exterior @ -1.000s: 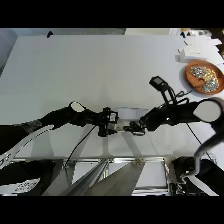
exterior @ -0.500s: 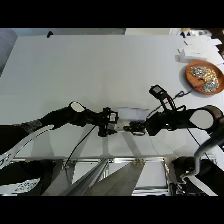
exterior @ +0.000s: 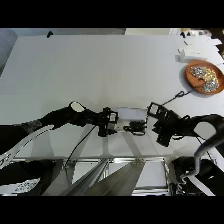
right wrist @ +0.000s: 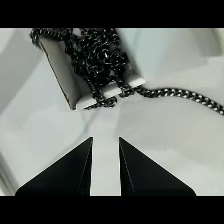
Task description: Fold the box and place the chain.
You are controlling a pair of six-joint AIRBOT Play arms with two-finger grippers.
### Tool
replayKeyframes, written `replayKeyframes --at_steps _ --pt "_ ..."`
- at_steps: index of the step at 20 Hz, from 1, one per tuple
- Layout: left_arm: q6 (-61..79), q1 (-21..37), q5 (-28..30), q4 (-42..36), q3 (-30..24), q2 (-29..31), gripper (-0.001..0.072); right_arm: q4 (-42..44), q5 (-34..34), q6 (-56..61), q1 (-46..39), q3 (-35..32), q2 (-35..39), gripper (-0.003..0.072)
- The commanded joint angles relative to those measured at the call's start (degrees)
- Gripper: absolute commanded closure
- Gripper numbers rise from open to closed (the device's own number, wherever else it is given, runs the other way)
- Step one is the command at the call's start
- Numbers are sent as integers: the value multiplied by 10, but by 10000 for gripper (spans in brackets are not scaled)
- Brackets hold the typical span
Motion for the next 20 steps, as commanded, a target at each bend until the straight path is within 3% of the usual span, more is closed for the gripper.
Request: replayKeyframes --at_steps 1,8,13,20 --pt "0 0 0 0 0 0 698 30 -76 -139 0 -59 -21 510" --pt "0 0 0 0 0 0 698 73 -174 -190 0 -85 -93 510" --pt "0 0 0 0 0 0 698 97 -207 -231 0 -85 -114 511" --pt "0 0 0 0 0 0 698 103 -203 -231 0 -86 -114 512"
